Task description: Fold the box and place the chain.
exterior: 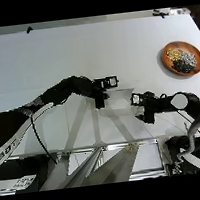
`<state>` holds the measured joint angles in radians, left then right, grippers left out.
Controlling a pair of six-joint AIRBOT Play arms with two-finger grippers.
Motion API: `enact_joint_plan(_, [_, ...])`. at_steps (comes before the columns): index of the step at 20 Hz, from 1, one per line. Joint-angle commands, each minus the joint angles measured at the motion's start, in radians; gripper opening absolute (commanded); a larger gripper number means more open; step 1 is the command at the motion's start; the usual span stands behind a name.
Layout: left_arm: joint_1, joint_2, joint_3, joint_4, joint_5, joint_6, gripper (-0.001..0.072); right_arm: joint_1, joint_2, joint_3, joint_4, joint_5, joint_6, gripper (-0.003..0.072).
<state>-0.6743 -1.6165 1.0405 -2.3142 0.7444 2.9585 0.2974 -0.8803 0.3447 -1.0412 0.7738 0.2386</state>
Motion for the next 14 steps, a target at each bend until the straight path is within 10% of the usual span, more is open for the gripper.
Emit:
enact_joint_plan(1, [0.0, 0.0, 0.0, 0.0, 0.0, 0.0, 0.0015, 0.02, 0.008, -0.017, -0.004, -0.063, 0.075, 0.0697])
enact_joint_plan(14, [0.0, 0.0, 0.0, 0.0, 0.0, 0.0, 0.0015, 0.02, 0.008, 0.018, 0.069, -0.154, 0.039, 0.0698])
